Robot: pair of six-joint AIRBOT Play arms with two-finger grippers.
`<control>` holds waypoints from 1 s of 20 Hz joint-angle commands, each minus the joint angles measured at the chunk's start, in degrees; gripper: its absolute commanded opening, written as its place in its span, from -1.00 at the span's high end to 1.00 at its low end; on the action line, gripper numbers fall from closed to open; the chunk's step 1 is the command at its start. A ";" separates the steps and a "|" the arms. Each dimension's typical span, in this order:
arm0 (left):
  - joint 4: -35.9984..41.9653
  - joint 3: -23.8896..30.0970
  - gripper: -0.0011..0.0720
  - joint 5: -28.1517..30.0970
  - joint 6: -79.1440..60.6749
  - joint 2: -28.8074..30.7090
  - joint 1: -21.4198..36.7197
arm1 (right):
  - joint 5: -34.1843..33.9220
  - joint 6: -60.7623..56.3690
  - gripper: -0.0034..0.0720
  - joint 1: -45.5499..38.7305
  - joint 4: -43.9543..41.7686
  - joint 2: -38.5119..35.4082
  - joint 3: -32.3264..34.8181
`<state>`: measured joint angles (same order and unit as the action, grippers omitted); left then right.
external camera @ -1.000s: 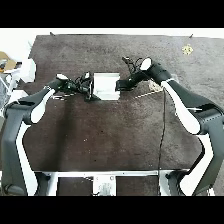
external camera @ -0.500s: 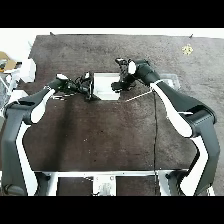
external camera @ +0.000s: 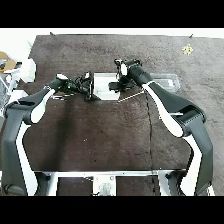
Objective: Fold the box and place the chain.
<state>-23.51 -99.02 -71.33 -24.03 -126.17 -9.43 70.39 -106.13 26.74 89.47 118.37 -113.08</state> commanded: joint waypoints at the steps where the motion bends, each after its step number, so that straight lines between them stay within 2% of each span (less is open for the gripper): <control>1: -0.02 0.02 -0.01 -0.02 0.00 -0.02 0.00 | -0.09 -3.74 0.13 0.17 0.52 1.38 -0.22; 6: -0.02 0.02 -0.01 -0.02 0.00 -0.02 0.00 | -1.29 -5.99 0.14 0.33 0.83 2.01 -0.17; 7: -0.02 0.02 -0.01 -0.02 0.00 -0.02 0.00 | -1.29 -6.08 0.36 0.39 0.81 2.01 -0.17; 8: -0.02 0.02 -0.01 -0.02 0.00 -0.02 0.02 | -1.33 -6.54 0.39 0.48 0.83 2.01 -0.17; 16: -0.02 0.02 -0.01 0.00 0.00 -0.02 0.02 | 0.35 -9.66 0.40 0.70 1.86 2.01 -0.17; 17: -0.02 0.02 -0.01 0.00 0.00 -0.02 0.02 | 0.35 -9.66 0.64 0.70 1.99 2.01 -0.20; 20: -0.02 0.02 -0.01 0.00 0.00 -0.02 0.00 | 0.74 -9.68 0.70 0.70 2.29 2.01 -0.20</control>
